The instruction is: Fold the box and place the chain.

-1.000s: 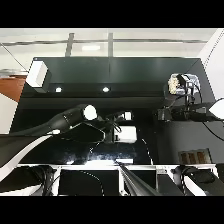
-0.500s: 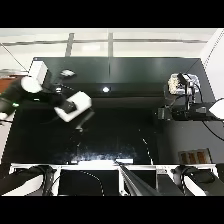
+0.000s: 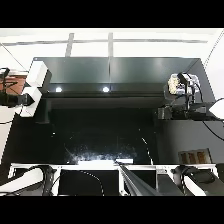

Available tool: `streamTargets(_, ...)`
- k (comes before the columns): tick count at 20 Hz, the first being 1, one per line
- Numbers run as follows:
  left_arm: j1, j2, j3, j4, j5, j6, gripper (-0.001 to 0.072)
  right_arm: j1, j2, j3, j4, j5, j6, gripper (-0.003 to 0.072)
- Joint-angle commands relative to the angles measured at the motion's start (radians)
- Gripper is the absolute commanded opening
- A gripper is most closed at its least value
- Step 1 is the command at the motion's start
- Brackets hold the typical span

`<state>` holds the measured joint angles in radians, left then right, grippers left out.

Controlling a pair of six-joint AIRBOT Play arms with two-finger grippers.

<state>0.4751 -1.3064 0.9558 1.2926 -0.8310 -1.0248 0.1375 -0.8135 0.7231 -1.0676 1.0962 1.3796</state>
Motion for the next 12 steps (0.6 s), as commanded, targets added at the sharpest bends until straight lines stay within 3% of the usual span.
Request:
streamTargets(1, 0.019, -0.111, 0.055, 0.005, 0.169, 0.015, 0.038, 0.0, 0.001, 0.0, 0.002, -0.001, 0.005, 0.0032)
streamTargets(3, -0.003, -0.187, 0.106, 0.004, 0.17, 0.015, 0.0384, 0.0, 0.001, 0.0, 0.002, -0.003, 0.005, 0.0032)
streamTargets(5, -0.032, -0.226, 0.13, 0.006, 0.173, 0.009, 0.0713, 0.0, 0.001, 0.0, 0.002, -0.006, 0.01, 0.0032)
streamTargets(7, -0.057, -0.222, 0.156, 0.047, 0.159, 0.002, 0.0715, 0.0, 0.001, 0.0, 0.002, -0.002, 0.019, 0.0032)
streamTargets(12, -0.064, -0.078, 0.314, 0.18, -0.074, -0.165, 0.0714, 0.0, 0.001, 0.002, 0.001, 0.026, 0.018, 0.0032)
